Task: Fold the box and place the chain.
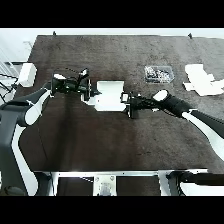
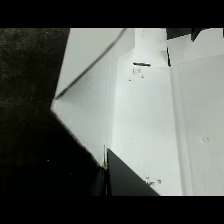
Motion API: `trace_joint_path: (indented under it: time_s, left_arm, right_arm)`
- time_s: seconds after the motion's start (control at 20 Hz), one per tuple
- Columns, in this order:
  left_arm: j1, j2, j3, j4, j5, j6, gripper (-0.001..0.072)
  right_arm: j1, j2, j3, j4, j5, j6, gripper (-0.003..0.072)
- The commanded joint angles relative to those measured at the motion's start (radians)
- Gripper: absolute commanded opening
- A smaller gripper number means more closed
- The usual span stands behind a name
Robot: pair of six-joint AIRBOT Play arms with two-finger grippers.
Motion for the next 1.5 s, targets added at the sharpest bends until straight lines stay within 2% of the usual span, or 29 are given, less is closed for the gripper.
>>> trace_joint_path:
  time_s: [0.0, 0.65, 0.95, 1.0, 1.1, 1.45]
  left_arm:
    - [0.000, -0.001, 0.000, 0.000, 0.000, 0.000, 0.0021]
    - [0.000, -0.001, 0.000, 0.000, 0.000, 0.000, 0.0020]
    - [0.000, -0.001, 0.000, 0.000, 0.000, 0.000, 0.0020]
    - [0.000, -0.001, 0.000, 0.000, -0.001, 0.000, 0.0021]
    - [0.000, -0.001, 0.000, 0.000, 0.000, 0.000, 0.0020]
    - [0.000, -0.001, 0.000, 0.000, 0.000, 0.000, 0.0020]
  right_arm:
    - [0.026, -0.020, -0.001, -0.018, -0.093, -0.002, 0.0556]
    - [-0.032, -0.004, 0.022, 0.145, -0.168, -0.002, 0.0556]
    - [-0.040, -0.009, 0.026, 0.144, -0.166, -0.006, 0.0556]
    - [-0.043, -0.010, 0.030, 0.144, -0.152, -0.006, 0.0556]
    - [-0.064, -0.024, 0.059, 0.154, -0.049, -0.001, 0.0556]
    - [-0.117, -0.092, 0.138, 0.211, 0.027, 0.001, 0.0556]
